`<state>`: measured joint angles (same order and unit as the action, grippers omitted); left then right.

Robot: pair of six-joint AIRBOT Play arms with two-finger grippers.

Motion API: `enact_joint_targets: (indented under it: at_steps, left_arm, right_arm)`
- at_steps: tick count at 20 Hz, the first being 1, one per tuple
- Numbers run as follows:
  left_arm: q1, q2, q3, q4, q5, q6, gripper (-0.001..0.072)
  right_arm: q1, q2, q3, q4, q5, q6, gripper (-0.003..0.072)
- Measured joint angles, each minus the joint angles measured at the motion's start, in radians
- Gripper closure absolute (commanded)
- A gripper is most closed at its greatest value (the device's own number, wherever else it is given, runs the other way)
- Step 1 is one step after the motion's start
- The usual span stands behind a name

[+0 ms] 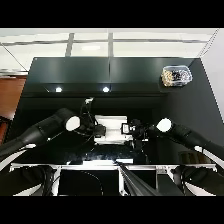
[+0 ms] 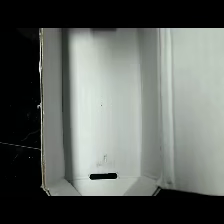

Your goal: Fold the box and place the chain.

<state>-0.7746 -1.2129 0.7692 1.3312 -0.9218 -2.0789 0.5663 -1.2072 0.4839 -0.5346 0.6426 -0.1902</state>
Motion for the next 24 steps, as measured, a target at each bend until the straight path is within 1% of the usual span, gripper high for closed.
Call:
enact_joint_targets:
  at_steps: [3, 7, 12, 16, 17, 18, 19, 20, 24]
  left_arm:
    - [-0.05, -0.063, 0.058, 0.061, -0.072, -0.088, 0.0448]
    - [-0.077, -0.118, 0.09, 0.101, -0.153, -0.164, 0.0446]
    - [-0.088, -0.136, 0.1, 0.124, -0.157, -0.229, 0.0446]
    - [-0.09, -0.139, 0.102, 0.13, -0.14, -0.248, 0.0447]
    - [-0.09, -0.14, 0.102, 0.13, -0.133, -0.251, 0.0465]
    - [-0.09, -0.14, 0.102, 0.13, -0.128, -0.255, 0.051]
    - [-0.09, -0.14, 0.102, 0.128, -0.12, -0.258, 0.0608]
    - [-0.09, -0.14, 0.102, 0.127, -0.122, -0.258, 0.0673]
    - [-0.09, -0.14, 0.102, 0.125, -0.116, -0.266, 0.068]
  right_arm:
    - [0.0, 0.0, 0.0, 0.0, 0.0, 0.0, 0.0203]
    - [0.0, 0.0, 0.0, 0.0, 0.0, 0.0, 0.0203]
    - [0.0, 0.0, 0.0, 0.0, 0.0, 0.0, 0.0202]
    - [0.0, 0.0, 0.0, 0.0, 0.0, 0.0, 0.0203]
    - [0.0, 0.0, 0.0, 0.0, 0.0, 0.0, 0.0202]
    - [0.0, 0.0, 0.0, 0.0, 0.0, 0.0, 0.0202]
    - [0.0, 0.0, 0.0, 0.0, 0.0, 0.0, 0.0203]
    - [0.0, 0.0, 0.0, 0.0, 0.0, 0.0, 0.0203]
    - [0.0, 0.0, 0.0, 0.001, 0.0, 0.003, 0.0203]
